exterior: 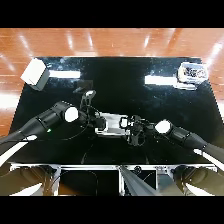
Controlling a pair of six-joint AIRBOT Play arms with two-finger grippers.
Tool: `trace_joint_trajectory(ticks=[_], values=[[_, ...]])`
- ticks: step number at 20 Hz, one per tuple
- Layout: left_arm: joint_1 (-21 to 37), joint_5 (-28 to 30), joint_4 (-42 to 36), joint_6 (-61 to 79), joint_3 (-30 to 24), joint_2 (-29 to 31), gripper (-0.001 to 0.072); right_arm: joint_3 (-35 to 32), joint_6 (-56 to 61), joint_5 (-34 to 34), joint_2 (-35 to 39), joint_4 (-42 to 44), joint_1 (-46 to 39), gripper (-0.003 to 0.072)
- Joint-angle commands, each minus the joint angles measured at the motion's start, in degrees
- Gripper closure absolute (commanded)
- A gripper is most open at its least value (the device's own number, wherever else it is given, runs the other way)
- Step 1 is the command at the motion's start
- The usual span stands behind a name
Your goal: Fold the box and place the chain.
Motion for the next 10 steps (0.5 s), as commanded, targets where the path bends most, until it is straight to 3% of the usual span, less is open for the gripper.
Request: trace_joint_trajectory(ticks=[1,5,10], values=[[-0.5,1.4,-0.3,-0.7,0.2,-0.8,0.0080,0.0,0.0,0.0,0.0,0.0,0.0,0.0201],[-0.7,-0.3,1.6,-3.0,0.6,-2.8,0.0101,0.0,0.0,0.0,0.0,0.0,0.0,0.0201],[-7.5,-8.2,24.3,-19.5,7.6,-4.4,0.0102,0.0,0.0,0.0,0.0,0.0,0.0,0.0201]])
